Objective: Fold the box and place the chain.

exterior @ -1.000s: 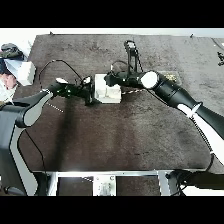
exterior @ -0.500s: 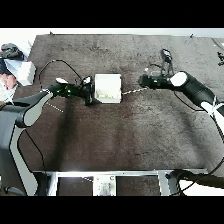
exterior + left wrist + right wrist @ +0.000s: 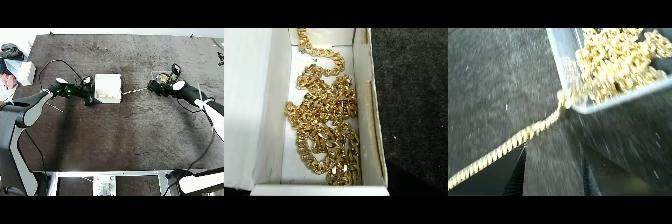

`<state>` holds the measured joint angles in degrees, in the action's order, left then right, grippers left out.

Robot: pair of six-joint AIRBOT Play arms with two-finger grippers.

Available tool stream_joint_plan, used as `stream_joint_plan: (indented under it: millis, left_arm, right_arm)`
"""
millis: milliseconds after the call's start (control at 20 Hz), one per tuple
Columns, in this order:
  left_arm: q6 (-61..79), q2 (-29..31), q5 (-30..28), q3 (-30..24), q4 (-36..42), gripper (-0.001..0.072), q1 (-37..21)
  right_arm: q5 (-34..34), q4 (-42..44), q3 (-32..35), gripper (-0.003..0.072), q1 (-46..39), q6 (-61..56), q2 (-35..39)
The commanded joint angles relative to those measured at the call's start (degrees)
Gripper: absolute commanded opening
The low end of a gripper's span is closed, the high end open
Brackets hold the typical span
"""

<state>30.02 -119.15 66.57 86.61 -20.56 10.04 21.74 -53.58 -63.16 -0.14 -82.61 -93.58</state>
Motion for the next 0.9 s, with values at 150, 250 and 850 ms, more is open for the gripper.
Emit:
stream_joint_plan:
  millis: [150, 250, 850]
  left_arm:
    - [0.02, 0.04, 0.0, 0.04, 0.0, 0.0416, 0.02]
    - [0.02, 0.04, -0.02, 0.04, 0.0, 0.0416, 0.02]
    - [0.02, 0.04, 0.02, 0.04, 0.0, 0.0416, 0.02]
  right_arm:
    - [0.37, 2.75, -5.99, 0.0224, 1.73, 0.28, -6.8]
    - [1.42, 1.29, -5.99, 0.0013, 1.53, 0.26, -6.51]
    - [10.54, -18.78, -2.93, 0.0296, 2.62, -11.93, 5.35]
